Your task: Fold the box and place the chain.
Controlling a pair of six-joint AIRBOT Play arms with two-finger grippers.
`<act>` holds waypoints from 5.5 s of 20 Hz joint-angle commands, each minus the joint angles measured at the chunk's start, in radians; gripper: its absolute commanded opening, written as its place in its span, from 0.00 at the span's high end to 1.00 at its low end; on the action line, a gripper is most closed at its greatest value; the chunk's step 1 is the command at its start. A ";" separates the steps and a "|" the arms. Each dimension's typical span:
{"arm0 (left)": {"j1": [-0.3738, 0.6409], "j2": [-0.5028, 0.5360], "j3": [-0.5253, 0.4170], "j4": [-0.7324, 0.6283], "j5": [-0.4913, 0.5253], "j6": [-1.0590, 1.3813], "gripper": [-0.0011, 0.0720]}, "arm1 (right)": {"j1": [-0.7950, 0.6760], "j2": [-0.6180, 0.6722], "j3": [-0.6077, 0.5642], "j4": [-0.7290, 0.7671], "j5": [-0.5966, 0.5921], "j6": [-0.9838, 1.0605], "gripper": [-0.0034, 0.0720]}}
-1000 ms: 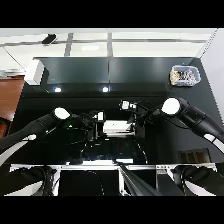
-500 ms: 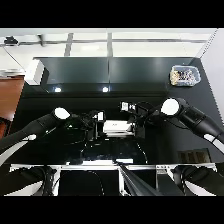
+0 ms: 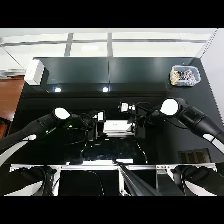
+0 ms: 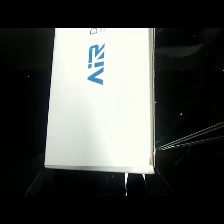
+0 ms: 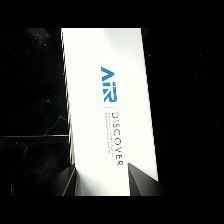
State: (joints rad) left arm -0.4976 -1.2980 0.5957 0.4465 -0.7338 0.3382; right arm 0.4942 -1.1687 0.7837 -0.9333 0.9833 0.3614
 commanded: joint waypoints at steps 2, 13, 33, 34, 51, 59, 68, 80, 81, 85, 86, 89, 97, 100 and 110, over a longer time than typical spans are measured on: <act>0.000 0.000 0.001 0.001 0.000 0.002 0.42 | 0.000 -0.011 -0.001 -0.013 0.003 0.006 0.45; 0.000 0.000 0.001 0.001 -0.001 0.002 0.42 | 0.000 0.089 0.002 -0.005 -0.004 0.032 0.45; 0.000 0.000 0.001 0.001 -0.002 0.002 0.42 | -0.041 -0.127 -0.002 0.494 0.029 0.679 0.94; 0.000 0.000 0.001 0.001 -0.002 0.002 0.42 | -0.041 -0.148 -0.002 0.494 0.033 0.679 0.94; 0.000 0.000 0.001 0.001 -0.002 0.002 0.42 | -0.049 -0.192 0.003 0.409 0.043 0.696 0.94; 0.000 0.000 0.001 0.001 -0.002 0.002 0.42 | -0.242 -0.074 0.032 0.381 0.298 0.690 0.94; 0.000 0.000 0.001 0.001 -0.002 0.002 0.42 | -0.253 -0.076 -0.126 0.326 0.082 0.698 0.94; 0.000 0.000 0.001 0.000 -0.003 -0.029 0.42 | -0.286 -0.058 -0.039 0.313 0.250 0.663 0.94; 0.000 0.002 0.001 0.001 -0.003 -0.049 0.41 | -0.307 -0.042 0.000 0.315 0.280 0.662 0.94; 0.000 0.064 0.002 0.095 -0.006 -0.160 0.00 | -0.479 0.060 0.116 0.272 0.345 0.665 0.94; 0.000 0.100 0.012 0.177 -0.019 -0.245 0.00 | -0.540 0.086 0.118 0.244 0.360 0.671 0.94; 0.000 0.175 0.089 0.297 -0.145 -0.466 0.00 | -0.712 0.124 0.117 0.134 0.402 0.682 0.94; -0.144 -0.076 0.367 0.294 -0.154 -0.630 0.01 | -0.778 0.124 0.105 0.075 0.363 0.644 0.94; -0.182 -0.201 0.468 0.293 -0.213 -0.711 0.01 | -0.778 0.124 0.105 0.076 0.358 0.630 0.94; -0.238 -0.231 0.503 0.345 -0.274 -0.713 0.01 | -0.778 0.124 0.105 0.076 0.333 0.626 0.94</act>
State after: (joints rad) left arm -0.7223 -1.5234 1.0908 0.7563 -0.9909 -0.3702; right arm -0.2829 -1.0462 0.8890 -0.8570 1.3209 0.9878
